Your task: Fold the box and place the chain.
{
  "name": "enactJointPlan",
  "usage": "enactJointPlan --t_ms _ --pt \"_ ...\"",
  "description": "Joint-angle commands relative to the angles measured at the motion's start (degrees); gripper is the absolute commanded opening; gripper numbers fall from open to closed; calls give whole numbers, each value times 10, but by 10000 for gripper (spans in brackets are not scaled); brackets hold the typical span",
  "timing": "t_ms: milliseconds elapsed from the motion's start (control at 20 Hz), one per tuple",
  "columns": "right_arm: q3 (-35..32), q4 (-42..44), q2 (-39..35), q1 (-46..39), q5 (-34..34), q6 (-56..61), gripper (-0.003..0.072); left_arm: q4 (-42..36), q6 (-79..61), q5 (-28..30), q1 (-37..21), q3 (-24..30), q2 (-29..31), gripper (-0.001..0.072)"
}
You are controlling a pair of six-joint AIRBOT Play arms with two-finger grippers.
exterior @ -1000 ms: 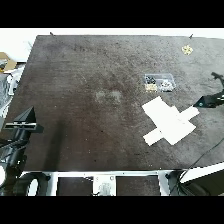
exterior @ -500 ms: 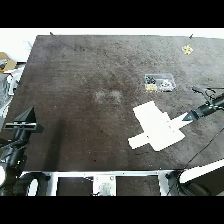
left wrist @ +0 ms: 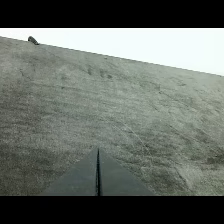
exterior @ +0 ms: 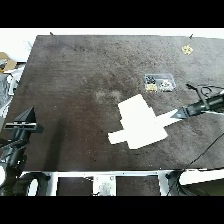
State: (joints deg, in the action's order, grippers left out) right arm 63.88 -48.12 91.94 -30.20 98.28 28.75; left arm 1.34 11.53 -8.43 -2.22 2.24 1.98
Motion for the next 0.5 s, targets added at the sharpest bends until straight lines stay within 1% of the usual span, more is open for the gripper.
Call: enactJointPlan --t_ms 0,50,150,200,350,450 --pt "-112 134 -67 74 -122 35 3 0 0 0 0 0 0 12" --pt "-142 178 -82 100 -164 37 3 0 0 5 0 -1 0 11" --pt "-195 265 -107 158 -273 37 3 0 0 4 0 0 0 11" --pt "-209 301 -110 186 -320 37 3 0 0 4 0 0 0 12" --pt "-214 367 -103 272 -434 32 3 -1 0 5 0 -3 0 12" --pt "-214 375 -102 309 -506 27 3 -3 7 -2 0 -3 0 12"
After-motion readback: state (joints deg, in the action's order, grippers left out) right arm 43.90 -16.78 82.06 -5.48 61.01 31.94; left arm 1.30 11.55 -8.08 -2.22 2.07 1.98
